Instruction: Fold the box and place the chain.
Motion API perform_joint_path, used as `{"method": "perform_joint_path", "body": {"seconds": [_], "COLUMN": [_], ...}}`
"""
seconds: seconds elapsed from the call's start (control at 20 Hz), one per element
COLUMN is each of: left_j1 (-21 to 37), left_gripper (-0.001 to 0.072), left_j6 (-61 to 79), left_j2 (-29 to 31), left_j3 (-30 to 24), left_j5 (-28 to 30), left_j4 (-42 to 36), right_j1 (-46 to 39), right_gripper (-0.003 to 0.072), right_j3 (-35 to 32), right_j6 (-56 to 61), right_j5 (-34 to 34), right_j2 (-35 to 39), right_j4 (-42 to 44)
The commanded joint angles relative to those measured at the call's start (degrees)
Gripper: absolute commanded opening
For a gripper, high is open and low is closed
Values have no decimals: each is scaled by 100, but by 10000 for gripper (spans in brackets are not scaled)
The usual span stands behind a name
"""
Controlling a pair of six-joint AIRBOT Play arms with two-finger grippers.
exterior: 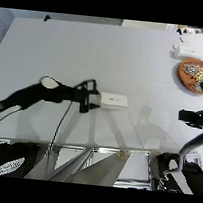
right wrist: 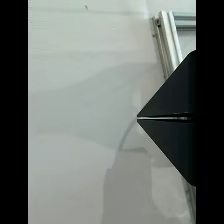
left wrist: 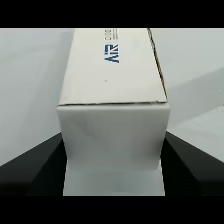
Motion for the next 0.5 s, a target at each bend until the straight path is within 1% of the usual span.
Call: {"method": "perform_joint_path", "body": {"seconds": [0.0, 0.05, 0.15, 0.25, 0.35, 0.4, 0.45], "left_j1": [848, 1178, 1893, 2673, 3451, 3862, 4266], "left_gripper": [2, 1, 1, 1, 1, 1, 0], "left_j6": [-2859, -3418, -4030, -4822, -5759, -6107, -6234], "left_j2": [1303, 1696, 2391, 2898, 3165, 3226, 3241], "left_j3": [4, 4, 4, 4, 4, 4, 2], "left_j5": [46, 94, 116, 114, 144, 195, 205], "left_j4": [1725, 2133, 2793, 3652, 4332, 4468, 4446], "right_j1": [-22, -22, -22, -22, -22, -22, -22], "right_gripper": [21, 21, 21, 21, 21, 21, 21], "right_j3": [4, 4, 4, 4, 4, 4, 4], "right_j6": [9, 9, 9, 9, 9, 9, 9], "right_j5": [9, 9, 11, 9, 9, 9, 9], "right_j2": [2, 4, 4, 4, 4, 4, 4], "right_j4": [-2, -2, -2, -2, -2, -2, -4]}}
